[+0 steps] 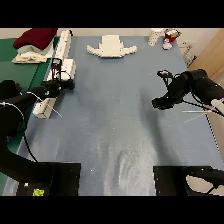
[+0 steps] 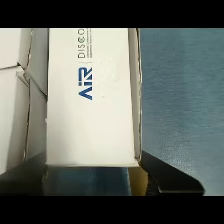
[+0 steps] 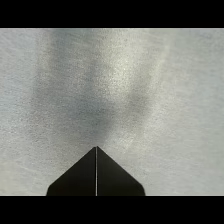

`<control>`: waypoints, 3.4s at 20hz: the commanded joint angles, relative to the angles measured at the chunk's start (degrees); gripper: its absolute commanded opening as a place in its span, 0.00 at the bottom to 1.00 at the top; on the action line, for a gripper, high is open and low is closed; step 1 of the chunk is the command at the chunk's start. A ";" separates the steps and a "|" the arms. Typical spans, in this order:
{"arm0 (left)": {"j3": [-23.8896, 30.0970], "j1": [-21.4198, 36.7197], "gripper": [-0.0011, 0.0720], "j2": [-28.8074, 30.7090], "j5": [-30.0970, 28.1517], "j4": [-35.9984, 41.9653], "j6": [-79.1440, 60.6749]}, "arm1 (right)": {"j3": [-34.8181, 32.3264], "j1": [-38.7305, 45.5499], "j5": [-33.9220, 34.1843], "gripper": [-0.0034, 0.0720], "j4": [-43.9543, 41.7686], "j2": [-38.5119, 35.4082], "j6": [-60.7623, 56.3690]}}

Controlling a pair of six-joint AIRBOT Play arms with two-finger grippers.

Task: Fold the box.

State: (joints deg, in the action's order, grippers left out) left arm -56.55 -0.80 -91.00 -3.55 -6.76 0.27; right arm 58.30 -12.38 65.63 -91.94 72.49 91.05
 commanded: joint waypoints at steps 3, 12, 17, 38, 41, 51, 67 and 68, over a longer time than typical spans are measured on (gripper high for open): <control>-0.22 0.44 0.58 -0.17 4.83 -0.52 -3.69 | 0.07 0.00 -0.02 0.05 0.00 0.04 0.00; -0.22 0.44 0.58 -0.17 4.72 -0.50 -3.72 | 0.07 0.00 -0.02 0.05 -0.02 0.04 0.00; -0.22 0.46 0.58 -0.13 5.22 -0.48 -3.39 | 0.07 0.00 -0.02 0.05 -0.02 0.04 0.00; -11.96 0.52 0.58 9.40 49.44 -50.62 39.06 | 0.07 0.00 0.00 0.05 -0.02 0.04 0.00; -16.15 0.52 0.58 8.68 49.18 -60.67 52.59 | 0.07 0.00 0.00 0.05 0.00 0.04 0.00; -21.27 0.52 0.58 -5.31 40.02 -73.40 77.81 | 0.07 0.00 0.00 0.05 0.00 0.04 0.00; -21.42 0.55 0.58 -10.12 32.00 -75.76 77.77 | 0.07 0.02 -0.02 0.05 -0.02 0.04 0.00; -21.42 0.55 0.58 -10.12 31.95 -75.78 77.77 | 0.07 0.00 0.00 0.05 0.00 0.04 0.00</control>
State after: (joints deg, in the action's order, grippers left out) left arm -77.91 -0.30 -100.79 28.51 -82.30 78.04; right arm 58.30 -12.38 65.63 -91.94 72.49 91.07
